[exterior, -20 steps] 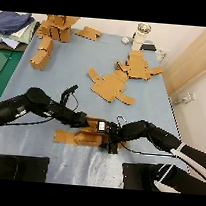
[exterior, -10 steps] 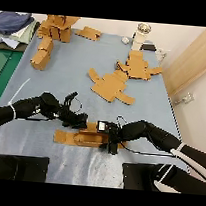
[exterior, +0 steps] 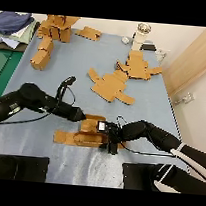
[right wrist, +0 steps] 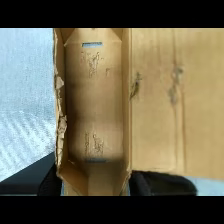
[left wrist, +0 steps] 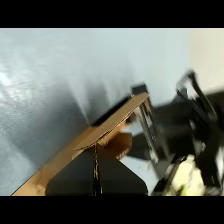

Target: Fold the box.

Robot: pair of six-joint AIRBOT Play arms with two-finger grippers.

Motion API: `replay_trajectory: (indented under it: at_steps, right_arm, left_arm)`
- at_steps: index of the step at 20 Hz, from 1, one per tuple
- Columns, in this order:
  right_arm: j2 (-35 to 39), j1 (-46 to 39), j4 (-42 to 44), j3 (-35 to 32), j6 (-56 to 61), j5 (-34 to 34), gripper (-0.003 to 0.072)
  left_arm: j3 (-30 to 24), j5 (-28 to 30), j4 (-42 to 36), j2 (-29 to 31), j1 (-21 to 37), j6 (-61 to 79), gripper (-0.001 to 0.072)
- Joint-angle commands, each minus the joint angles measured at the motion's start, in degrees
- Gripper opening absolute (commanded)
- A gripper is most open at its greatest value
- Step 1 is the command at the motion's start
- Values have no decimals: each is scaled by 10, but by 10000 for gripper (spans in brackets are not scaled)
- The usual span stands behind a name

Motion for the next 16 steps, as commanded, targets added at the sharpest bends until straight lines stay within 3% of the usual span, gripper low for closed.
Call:
replay_trajectory:
  at_steps: [1,2,3,4,5,9,12,16]
  right_arm:
    - [0,0,0,1,0,1,478]
    - [0,0,0,1,0,1,478]
    - [0,0,0,1,0,1,478]
    - [0,0,0,1,0,1,478]
    - [0,0,0,1,0,1,478]
    - [0,0,0,1,0,1,478]
    - [0,0,0,1,0,1,478]
    - [0,0,0,1,0,1,478]
  left_arm:
    - [-14,-60,144,122,-7,117,14]
    - [-19,-60,196,148,-14,148,17]
    - [-25,-57,226,164,-18,174,215]
    - [-34,-47,235,172,-20,210,602]
    - [-42,-42,233,170,-21,244,669]
    - [-75,-26,228,130,-39,367,672]
    - [-111,14,178,124,-36,409,673]
    - [-194,72,-1,125,-36,586,674]
